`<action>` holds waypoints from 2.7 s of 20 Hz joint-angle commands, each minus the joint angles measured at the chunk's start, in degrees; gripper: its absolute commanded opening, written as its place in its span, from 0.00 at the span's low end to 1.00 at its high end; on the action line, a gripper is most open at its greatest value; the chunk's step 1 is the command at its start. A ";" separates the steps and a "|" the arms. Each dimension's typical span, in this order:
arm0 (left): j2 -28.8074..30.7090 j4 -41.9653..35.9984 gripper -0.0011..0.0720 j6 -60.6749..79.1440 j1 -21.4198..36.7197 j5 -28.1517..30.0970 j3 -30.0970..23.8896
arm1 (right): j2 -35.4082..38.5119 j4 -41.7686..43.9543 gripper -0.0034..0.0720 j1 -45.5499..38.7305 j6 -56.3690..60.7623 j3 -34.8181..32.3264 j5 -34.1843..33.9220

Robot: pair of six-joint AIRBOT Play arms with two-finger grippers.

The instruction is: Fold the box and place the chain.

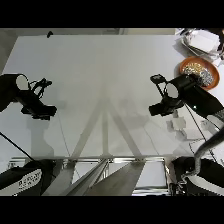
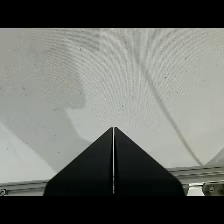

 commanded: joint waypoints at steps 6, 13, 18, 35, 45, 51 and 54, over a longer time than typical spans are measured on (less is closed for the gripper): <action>0.04 0.02 0.03 0.02 0.04 0.00 -0.02 | 7.72 -18.69 0.06 -14.91 2.47 0.00 4.63; 0.04 0.02 0.03 0.02 0.04 0.00 0.00 | 8.68 -18.62 0.97 -37.33 -14.36 -0.02 3.30; 0.04 0.02 0.03 0.02 0.04 0.00 -0.02 | 1.79 -18.71 0.95 -40.70 -14.82 -0.02 1.60; 0.04 0.02 0.03 0.02 0.04 0.00 -0.02 | -11.52 -26.53 0.59 -47.63 -8.48 -0.02 -4.26; 0.04 0.02 0.03 0.02 0.04 0.00 -0.02 | -5.35 -4.83 0.05 -43.41 -19.71 -0.87 -5.01; 0.04 0.02 0.03 0.02 0.04 -0.02 -0.02 | 12.52 23.80 0.05 -33.11 -29.94 -17.11 -19.47; 0.04 0.02 0.03 0.02 0.04 0.00 -0.02 | 19.43 27.74 0.05 -24.79 -29.27 -23.80 -25.66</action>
